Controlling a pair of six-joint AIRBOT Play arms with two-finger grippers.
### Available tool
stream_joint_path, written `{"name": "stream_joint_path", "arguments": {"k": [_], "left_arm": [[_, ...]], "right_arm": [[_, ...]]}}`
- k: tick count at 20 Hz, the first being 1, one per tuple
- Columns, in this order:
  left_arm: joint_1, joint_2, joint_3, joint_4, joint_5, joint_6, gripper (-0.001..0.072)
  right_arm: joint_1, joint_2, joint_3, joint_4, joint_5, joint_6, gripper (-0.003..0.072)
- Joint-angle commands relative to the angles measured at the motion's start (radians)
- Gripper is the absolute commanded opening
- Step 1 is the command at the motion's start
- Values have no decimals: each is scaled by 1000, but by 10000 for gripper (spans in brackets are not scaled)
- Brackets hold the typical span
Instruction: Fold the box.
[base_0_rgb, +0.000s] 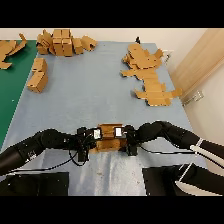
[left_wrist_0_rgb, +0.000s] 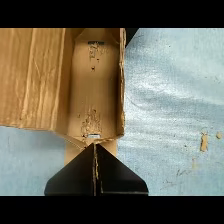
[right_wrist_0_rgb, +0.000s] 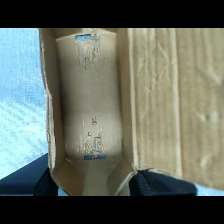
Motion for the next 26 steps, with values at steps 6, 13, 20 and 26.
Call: {"name": "stream_joint_path", "arguments": {"k": [6,13,20,26], "left_arm": [[-34,-37,14,-39,18,64,32],[-19,1,15,61,-12,-84,33],[-20,42,16,244,-46,-213,408],[-22,5,46,183,-6,-170,419]], "right_arm": [[0,0,0,0,0,0,500],[0,0,0,0,0,0,500],[0,0,0,1,0,0,499],[0,0,0,1,0,0,500]]}}
